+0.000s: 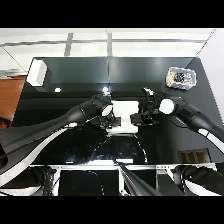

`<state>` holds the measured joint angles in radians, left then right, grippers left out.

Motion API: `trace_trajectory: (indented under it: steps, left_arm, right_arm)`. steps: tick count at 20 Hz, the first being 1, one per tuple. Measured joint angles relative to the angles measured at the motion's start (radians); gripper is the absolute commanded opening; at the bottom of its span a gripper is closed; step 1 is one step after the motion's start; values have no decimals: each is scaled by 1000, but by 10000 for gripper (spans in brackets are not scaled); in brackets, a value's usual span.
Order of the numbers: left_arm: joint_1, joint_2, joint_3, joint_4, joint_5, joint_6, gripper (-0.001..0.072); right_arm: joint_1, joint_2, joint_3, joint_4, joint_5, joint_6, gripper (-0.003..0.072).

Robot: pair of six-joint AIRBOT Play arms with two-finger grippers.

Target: Fold the box and place the chain.

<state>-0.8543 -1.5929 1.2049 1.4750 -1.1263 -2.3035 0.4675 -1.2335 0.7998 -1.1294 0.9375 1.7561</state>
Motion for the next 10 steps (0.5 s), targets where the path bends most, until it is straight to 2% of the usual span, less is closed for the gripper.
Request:
trace_trajectory:
  steps: [6,10]
  left_arm:
    - [0,0,0,0,-2,-3,29]
    - [0,0,0,0,-2,-2,28]
  right_arm:
    - [124,-57,93,-257,76,275,302]
    - [183,-98,132,-346,105,383,302]
